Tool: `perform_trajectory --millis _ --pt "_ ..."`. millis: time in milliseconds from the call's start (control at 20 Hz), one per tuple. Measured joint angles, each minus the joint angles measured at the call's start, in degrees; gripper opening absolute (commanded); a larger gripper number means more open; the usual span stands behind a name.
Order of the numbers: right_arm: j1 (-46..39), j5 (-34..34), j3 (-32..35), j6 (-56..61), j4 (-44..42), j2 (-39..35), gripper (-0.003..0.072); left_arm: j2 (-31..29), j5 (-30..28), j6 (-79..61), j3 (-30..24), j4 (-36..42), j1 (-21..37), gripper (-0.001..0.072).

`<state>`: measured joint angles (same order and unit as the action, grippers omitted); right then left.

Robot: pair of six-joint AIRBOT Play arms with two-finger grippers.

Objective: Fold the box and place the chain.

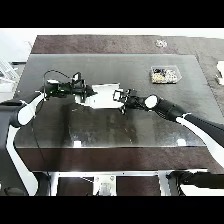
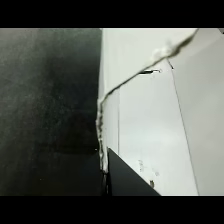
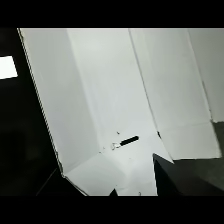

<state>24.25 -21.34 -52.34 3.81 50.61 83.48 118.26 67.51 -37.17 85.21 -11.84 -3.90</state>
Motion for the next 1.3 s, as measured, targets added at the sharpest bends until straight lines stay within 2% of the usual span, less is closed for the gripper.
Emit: perform_trajectory --millis 350,400,450,500,800,1300 --pt "-1.3 0.6 -2.1 -3.7 -2.4 0.0 0.0611 0.0 0.0 1.1 0.0 -0.3 0.1 0.0021" --pt "-1.7 0.3 -2.2 -5.3 -3.8 0.0 0.0662 0.0 0.0 1.1 0.0 -0.4 0.1 0.0021" --pt "-2.2 -0.2 -2.3 -7.4 -5.7 0.0 0.0667 0.0 0.0 1.1 0.0 -0.6 0.1 0.0021" --pt "-2.8 -1.2 -2.4 -9.5 -7.7 0.1 0.0687 0.0 0.1 1.1 0.0 -0.7 0.1 0.0021" --pt "-8.0 -10.4 -5.5 -20.7 -19.6 2.1 0.0688 0.0 0.5 1.2 0.0 -1.6 0.1 0.0021" --pt "-13.3 -23.6 -12.7 -25.3 -23.3 9.4 0.0699 0.0 0.7 1.2 0.0 -2.0 0.1 0.0021"
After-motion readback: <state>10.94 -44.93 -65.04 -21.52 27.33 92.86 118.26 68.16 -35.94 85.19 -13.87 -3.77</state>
